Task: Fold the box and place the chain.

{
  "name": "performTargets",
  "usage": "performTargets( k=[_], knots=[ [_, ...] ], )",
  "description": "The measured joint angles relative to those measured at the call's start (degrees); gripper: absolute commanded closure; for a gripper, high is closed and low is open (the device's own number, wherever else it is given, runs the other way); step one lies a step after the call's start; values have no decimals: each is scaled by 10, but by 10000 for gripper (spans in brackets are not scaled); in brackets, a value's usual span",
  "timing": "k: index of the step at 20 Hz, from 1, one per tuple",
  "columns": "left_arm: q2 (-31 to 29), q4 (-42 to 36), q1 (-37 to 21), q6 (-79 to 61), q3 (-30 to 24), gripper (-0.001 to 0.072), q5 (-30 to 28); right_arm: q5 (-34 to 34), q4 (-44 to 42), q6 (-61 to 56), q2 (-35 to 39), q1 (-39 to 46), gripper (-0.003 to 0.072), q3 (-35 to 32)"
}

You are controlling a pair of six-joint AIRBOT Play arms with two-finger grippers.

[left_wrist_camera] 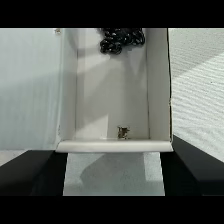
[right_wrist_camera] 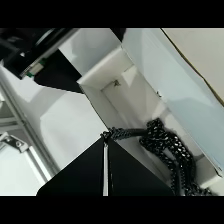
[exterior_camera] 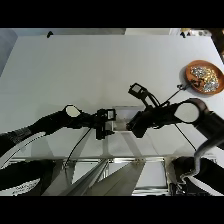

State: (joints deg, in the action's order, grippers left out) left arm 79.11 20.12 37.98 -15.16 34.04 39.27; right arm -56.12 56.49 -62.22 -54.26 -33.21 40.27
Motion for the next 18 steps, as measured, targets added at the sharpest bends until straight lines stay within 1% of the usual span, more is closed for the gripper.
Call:
performTargets(
  k=[2, 3, 4, 5, 7, 9, 12, 13, 15, 18],
  knots=[
    [0, 0, 0, 0, 0, 397, 0, 17, -9, 12, -22, -1, 656, -13],
    [0, 0, 0, 0, 0, 397, 0, 22, -12, 17, -31, -1, 617, -17],
    [0, 0, 0, 0, 0, 397, 0, 26, -13, 22, -38, -1, 486, -21],
    [0, 0, 0, 0, 0, 397, 0, 29, -16, 29, -44, -1, 403, -23],
    [0, 0, 0, 0, 0, 397, 0, 28, -21, 40, -45, -1, 406, -26],
    [0, 0, 0, 0, 0, 397, 0, 20, -23, 47, -26, 7, 413, -27],
    [0, 0, 0, 0, 0, 397, 0, -5, -23, 49, 39, 45, 459, -28],
    [0, 0, 0, 0, 0, 397, 0, -14, -20, 48, 63, 65, 459, -28],
    [0, 0, 0, 0, 0, 397, 0, -37, 3, 27, 110, 113, 459, -29],
    [0, 0, 0, 0, 0, 397, 0, -70, 78, -17, 152, 162, 460, -29]
  ],
)
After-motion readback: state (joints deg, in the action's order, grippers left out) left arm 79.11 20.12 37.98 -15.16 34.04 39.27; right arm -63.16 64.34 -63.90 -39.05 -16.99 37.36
